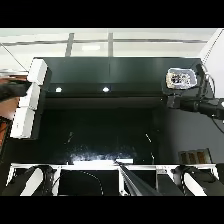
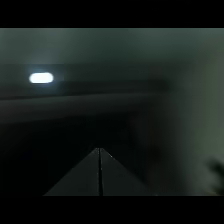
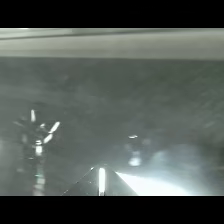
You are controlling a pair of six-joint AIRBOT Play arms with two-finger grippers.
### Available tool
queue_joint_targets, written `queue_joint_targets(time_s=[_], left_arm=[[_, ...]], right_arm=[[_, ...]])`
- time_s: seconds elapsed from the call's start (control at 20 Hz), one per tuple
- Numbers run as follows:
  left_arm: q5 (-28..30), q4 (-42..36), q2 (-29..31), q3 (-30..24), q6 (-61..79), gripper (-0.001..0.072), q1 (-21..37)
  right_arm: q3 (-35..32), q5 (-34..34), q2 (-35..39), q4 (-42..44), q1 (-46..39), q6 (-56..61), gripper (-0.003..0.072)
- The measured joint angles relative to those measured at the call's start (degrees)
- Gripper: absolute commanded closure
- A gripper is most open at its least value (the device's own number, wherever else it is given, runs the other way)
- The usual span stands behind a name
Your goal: Fold the box and place the chain.
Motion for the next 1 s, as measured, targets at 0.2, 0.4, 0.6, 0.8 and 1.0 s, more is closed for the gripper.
queue_joint_targets(time_s=[0.2,0.4,0.6,0.8,1.0], left_arm=[[7.3,11.2,1.0,0.4,-16.9,0.0682,-22.2],[14.1,27.8,1.5,-5.4,-33.0,0.0680,-36.9],[19.2,32.8,1.7,-8.5,-41.0,0.0680,-40.9],[20.2,34.4,1.6,-9.7,-43.6,0.0680,-42.0],[20.7,34.8,1.5,-10.1,-44.4,0.0679,-42.3]], right_arm=[[3.8,5.0,2.0,-12.8,0.0,3.4,0.0640],[0.0,6.1,4.6,-20.1,0.0,6.3,0.0642],[-2.4,6.3,5.4,-22.7,0.0,7.4,0.0642],[-3.1,6.4,5.6,-23.6,0.0,7.6,0.0642],[-3.3,6.4,5.6,-23.9,0.0,7.8,0.0642]])
